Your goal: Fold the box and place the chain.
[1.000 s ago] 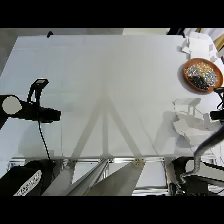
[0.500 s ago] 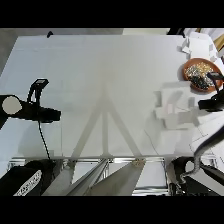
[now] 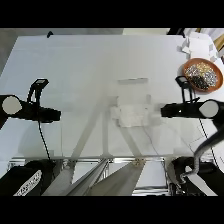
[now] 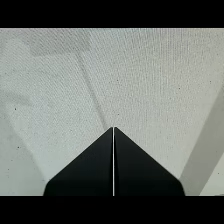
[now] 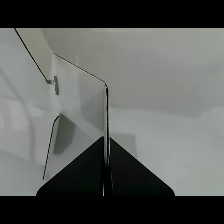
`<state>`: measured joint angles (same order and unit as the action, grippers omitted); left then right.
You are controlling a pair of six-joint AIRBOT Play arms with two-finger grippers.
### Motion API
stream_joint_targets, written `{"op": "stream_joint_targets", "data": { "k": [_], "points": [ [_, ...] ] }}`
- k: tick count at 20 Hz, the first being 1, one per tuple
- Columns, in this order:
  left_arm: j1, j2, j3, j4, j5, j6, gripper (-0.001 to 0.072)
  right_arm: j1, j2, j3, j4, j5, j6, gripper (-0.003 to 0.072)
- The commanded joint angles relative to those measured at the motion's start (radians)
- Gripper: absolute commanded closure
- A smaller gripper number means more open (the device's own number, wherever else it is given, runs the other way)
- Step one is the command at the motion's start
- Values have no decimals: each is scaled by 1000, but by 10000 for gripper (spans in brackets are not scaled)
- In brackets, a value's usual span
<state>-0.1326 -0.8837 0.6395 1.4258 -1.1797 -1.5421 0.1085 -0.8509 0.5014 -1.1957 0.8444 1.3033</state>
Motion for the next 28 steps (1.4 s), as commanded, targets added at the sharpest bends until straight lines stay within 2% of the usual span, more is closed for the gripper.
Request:
{"op": "stream_joint_targets", "data": {
  "k": [1, 4, 6, 9, 14, 15, 17, 18, 20, 21, 23, 26, 28],
  "points": [
    [0, 1, 0, 0, 0, 0, 697, 196, 27, -97, 92, -182, 84, 673],
    [0, 1, 0, 0, 0, 0, 697, 309, 25, -105, 78, -259, 167, 673],
    [0, 1, 0, -4, 2, -2, 697, 344, 21, -105, 41, -270, 220, 673],
    [0, 0, 0, -20, 87, -10, 698, 347, 17, -105, 19, -261, 238, 673],
    [0, 0, 0, -19, 60, 0, 696, 348, 17, -105, 19, -254, 242, 672],
    [0, 0, 0, -19, 58, 21, 658, 348, 17, -105, 19, -254, 242, 672],
    [0, 0, 0, -48, 78, 71, 344, 348, 17, -105, 20, -254, 242, 672],
    [0, -1, 0, -118, 91, 132, 321, 348, 17, -105, 22, -254, 242, 672],
    [0, -23, 1, -399, 75, 396, 326, 348, 17, -105, 24, -254, 242, 672],
    [0, -47, 1, -552, 62, 513, 325, 348, 17, -105, 26, -254, 242, 672],
    [0, -124, 8, -771, 60, 684, 322, 348, 17, -105, 26, -254, 242, 672],
    [0, -330, 105, -932, -26, 856, 320, 348, 17, -105, 26, -254, 242, 672],
    [0, -499, 224, -954, -100, 883, 297, 348, 17, -105, 26, -253, 241, 672]
  ]
}}
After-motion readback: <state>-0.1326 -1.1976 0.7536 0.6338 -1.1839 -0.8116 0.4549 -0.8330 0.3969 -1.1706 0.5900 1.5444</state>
